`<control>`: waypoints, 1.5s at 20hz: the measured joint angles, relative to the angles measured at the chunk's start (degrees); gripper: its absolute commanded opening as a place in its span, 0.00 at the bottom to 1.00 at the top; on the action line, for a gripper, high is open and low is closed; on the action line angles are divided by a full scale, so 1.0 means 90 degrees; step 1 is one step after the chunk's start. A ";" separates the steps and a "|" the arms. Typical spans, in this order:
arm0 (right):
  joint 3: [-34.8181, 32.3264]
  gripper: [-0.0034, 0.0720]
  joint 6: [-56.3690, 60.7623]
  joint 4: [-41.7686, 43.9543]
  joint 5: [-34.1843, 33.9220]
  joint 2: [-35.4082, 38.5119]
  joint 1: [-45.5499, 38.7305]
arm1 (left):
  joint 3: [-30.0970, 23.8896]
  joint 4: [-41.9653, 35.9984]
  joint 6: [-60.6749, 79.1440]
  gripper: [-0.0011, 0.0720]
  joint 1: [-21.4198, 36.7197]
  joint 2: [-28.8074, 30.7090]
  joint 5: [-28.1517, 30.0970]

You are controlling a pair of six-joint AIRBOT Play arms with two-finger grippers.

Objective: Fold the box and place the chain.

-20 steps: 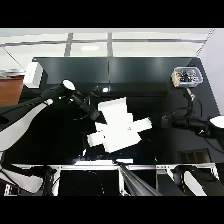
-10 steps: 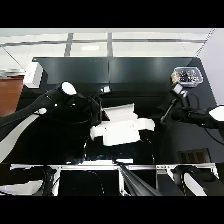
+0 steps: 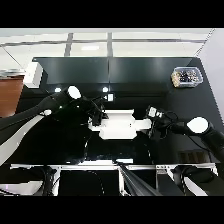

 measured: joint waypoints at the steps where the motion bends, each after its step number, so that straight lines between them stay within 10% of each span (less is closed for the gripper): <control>1: -0.0039 0.89 -0.0032 -0.0005 0.0022 -0.0041 0.0066 | 0.0002 -0.0010 0.0017 0.05 -0.0005 -0.0012 -0.0007; 30: 0.0500 0.89 -0.1532 0.0828 -0.0556 -0.1107 0.0879 | 0.0000 -0.0015 0.0041 0.05 0.0027 -0.0061 -0.0121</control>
